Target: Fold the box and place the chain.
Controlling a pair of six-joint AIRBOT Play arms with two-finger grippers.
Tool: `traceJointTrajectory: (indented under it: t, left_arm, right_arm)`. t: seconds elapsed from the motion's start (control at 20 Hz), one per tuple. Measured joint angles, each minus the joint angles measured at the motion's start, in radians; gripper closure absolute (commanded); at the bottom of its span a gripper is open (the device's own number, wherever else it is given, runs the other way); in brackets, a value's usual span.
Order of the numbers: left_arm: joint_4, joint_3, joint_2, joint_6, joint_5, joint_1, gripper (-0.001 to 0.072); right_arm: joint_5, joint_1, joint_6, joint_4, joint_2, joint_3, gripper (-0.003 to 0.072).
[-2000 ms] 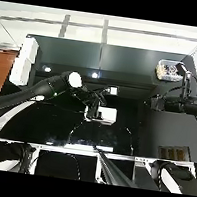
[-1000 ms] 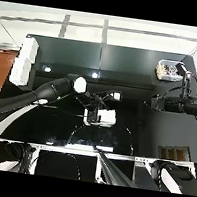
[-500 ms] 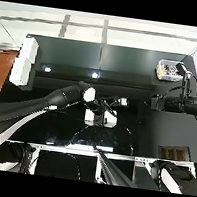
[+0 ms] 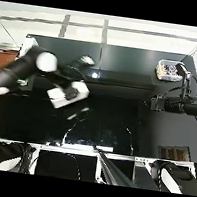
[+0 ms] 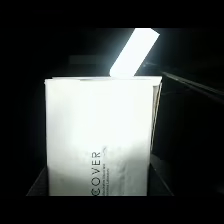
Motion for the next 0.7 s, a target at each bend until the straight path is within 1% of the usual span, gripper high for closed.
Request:
traceJointTrajectory:
  t: [0.1, 0.2, 0.3, 0.4, 0.5, 0.65, 0.7]
  left_arm:
    - [0.03, -0.06, 0.078, -0.113, -0.061, 0.15, 0.037]
    - [0.051, -0.146, 0.136, -0.196, -0.121, 0.305, 0.0369]
    - [0.042, -0.238, 0.169, -0.244, -0.134, 0.438, 0.037]
    - [0.053, -0.312, 0.187, -0.254, -0.136, 0.545, 0.0369]
    - [0.098, -0.349, 0.204, -0.229, -0.132, 0.635, 0.037]
    - [0.189, -0.367, 0.237, -0.199, -0.121, 0.761, 0.0369]
    - [0.197, -0.37, 0.245, -0.187, -0.106, 0.806, 0.0369]
  right_arm:
    - [0.002, 0.0, 0.0, 0.0, 0.0, 0.0, 0.0671]
    - [0.003, 0.0, 0.0, 0.0, 0.0, 0.0, 0.0671]
    - [0.002, 0.0, 0.0, 0.001, 0.0, 0.0, 0.0671]
    - [-0.008, 0.0, -0.001, 0.0, 0.0, -0.004, 0.0671]
    - [-0.015, 0.0, -0.001, 0.0, 0.0, -0.01, 0.0671]
    - [-0.019, 0.0, -0.001, -0.001, 0.0, -0.019, 0.0671]
    - [-0.022, 0.0, -0.002, 0.0, 0.0, -0.021, 0.0671]
